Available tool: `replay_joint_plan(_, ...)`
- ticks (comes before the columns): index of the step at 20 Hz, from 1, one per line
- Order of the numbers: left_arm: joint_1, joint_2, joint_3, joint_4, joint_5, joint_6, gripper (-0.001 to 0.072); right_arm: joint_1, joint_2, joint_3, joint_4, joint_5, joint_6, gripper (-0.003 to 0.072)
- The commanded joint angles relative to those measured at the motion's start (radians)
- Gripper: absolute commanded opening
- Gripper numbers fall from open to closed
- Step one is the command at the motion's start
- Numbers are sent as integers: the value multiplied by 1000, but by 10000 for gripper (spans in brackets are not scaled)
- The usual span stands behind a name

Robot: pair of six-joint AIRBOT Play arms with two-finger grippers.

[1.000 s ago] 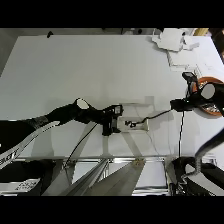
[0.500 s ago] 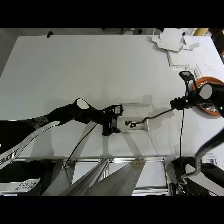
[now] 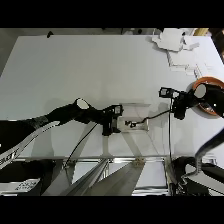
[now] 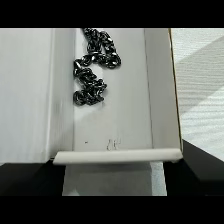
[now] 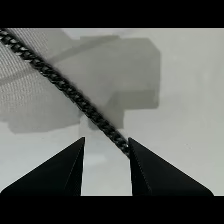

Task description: Fold the box and place the chain.

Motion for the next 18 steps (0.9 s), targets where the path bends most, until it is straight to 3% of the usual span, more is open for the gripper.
replay_joint_plan(1,0,0,0,0,0,0,210,0,-40,-1,23,5,-132,264)
replay_joint_plan(4,0,0,0,0,0,0,210,0,-44,-1,23,-23,-137,218)
replay_joint_plan(8,0,0,0,0,0,0,210,-1,-44,-1,23,-29,-137,84)
replay_joint_plan(12,0,0,0,0,0,0,210,0,-42,-1,23,-8,-137,17)
replay_joint_plan(18,0,0,0,0,0,0,210,0,116,-1,106,151,-137,19)
